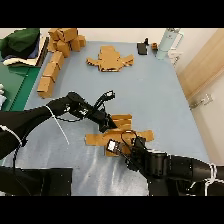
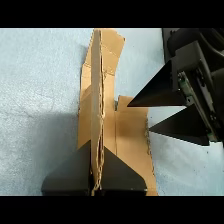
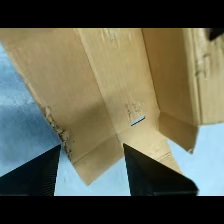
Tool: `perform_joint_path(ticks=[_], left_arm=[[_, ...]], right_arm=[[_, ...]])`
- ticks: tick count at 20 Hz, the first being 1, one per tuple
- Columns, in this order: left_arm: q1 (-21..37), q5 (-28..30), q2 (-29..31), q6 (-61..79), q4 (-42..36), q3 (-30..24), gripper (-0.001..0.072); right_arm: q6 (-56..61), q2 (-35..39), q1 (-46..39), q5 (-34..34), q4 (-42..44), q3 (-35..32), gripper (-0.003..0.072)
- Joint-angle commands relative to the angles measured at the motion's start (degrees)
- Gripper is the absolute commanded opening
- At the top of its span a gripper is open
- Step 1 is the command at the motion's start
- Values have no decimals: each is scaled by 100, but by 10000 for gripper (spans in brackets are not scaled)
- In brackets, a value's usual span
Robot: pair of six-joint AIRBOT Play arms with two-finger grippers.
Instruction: Fold the box.
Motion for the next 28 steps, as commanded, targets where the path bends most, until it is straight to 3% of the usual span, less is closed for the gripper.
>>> perform_joint_path(ticks=[1,8,15,17,19,21,25,28], left_arm=[[2,4,2,2,0,0,14],[2,4,2,2,0,0,14],[0,4,2,2,2,0,14],[0,4,2,2,0,0,14],[2,4,2,2,0,0,14],[2,4,2,2,2,0,14],[2,4,2,2,2,0,14],[2,4,2,2,0,0,14]], right_arm=[[-2,-68,31,153,-299,0,570],[590,354,31,140,-957,13,570],[601,603,31,205,-898,7,574],[595,603,17,122,-992,0,709],[472,614,-210,164,-927,0,709],[-177,623,-586,323,-358,0,709],[-3244,817,-1565,385,1823,0,709],[-3810,1099,-2404,474,2179,0,709]])
